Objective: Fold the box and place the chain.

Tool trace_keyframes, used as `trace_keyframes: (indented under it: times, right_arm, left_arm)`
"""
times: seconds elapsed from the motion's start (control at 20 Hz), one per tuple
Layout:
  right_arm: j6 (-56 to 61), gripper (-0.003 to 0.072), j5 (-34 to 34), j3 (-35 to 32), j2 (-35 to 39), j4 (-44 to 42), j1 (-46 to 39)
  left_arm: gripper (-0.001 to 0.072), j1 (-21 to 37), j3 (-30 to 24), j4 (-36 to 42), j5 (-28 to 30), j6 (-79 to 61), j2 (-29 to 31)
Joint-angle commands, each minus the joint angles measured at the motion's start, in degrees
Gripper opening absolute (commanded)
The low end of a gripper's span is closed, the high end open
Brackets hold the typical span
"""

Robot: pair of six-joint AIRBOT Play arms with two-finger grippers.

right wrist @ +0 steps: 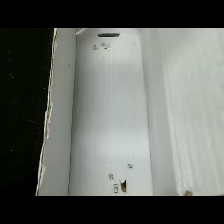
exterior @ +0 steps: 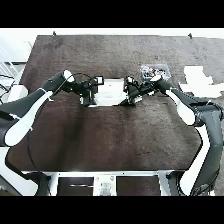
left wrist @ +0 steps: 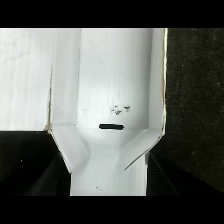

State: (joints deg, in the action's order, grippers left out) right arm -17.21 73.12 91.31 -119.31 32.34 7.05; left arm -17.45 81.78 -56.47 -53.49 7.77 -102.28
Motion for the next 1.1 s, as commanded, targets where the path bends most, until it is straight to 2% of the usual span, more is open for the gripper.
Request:
trace_keyframes:
  times: [0.0, 0.05, 0.1, 0.2, 0.25, 0.3, 0.7, 0.75, 0.85, 1.05]
  right_arm:
    - [0.02, 0.0591, 0.0, -0.02, -0.04, 0.0, 0.02]
    - [0.02, 0.0592, 0.0, -0.02, -0.04, 0.0, 0.02]
    - [0.02, 0.0591, 0.0, -0.02, -0.04, 0.0, 0.02]
    - [0.02, 0.0591, 0.0, -0.02, -0.04, 0.0, 0.02]
    - [0.02, 0.0592, 0.0, -0.02, -0.04, 0.0, 0.02]
    - [0.02, 0.0591, 0.0, -0.02, -0.04, 0.0, 0.02]
    - [0.02, 0.0591, 0.0, -0.02, -0.04, 0.0, 0.02]
    - [0.02, 0.0592, 0.0, -0.02, -0.04, 0.0, 0.02]
    - [0.02, 0.0592, 0.0, -0.02, -0.04, 0.0, 0.02]
    - [0.02, 0.0591, 0.0, -0.02, -0.04, 0.0, 0.02]
  left_arm:
    - [0.0593, 0.0, 0.0, 0.57, 0.57, -0.81, -0.24]
    - [0.0566, 0.0, 0.0, 1.01, 0.5, -0.81, -0.22]
    - [0.0366, 0.0, 0.0, 1.36, 0.5, -0.94, -0.22]
    - [0.0339, 0.0, 0.0, 2.69, 0.5, -2.6, -0.24]
    - [0.0269, 0.0, 0.0, 3.91, 0.31, -3.63, -0.24]
    - [0.0231, 0.0, 0.0, 5.07, 0.28, -4.15, -0.31]
    - [0.0233, 0.0, 0.0, 16.31, 0.31, -10.23, -2.64]
    - [0.0247, 0.0, 0.0, 17.44, 0.48, -10.95, -2.71]
    - [0.0438, 0.0, 0.0, 17.97, -0.17, -11.32, -3.1]
    - [0.0442, 0.0, 0.0, 17.86, -1.01, -11.32, -3.21]
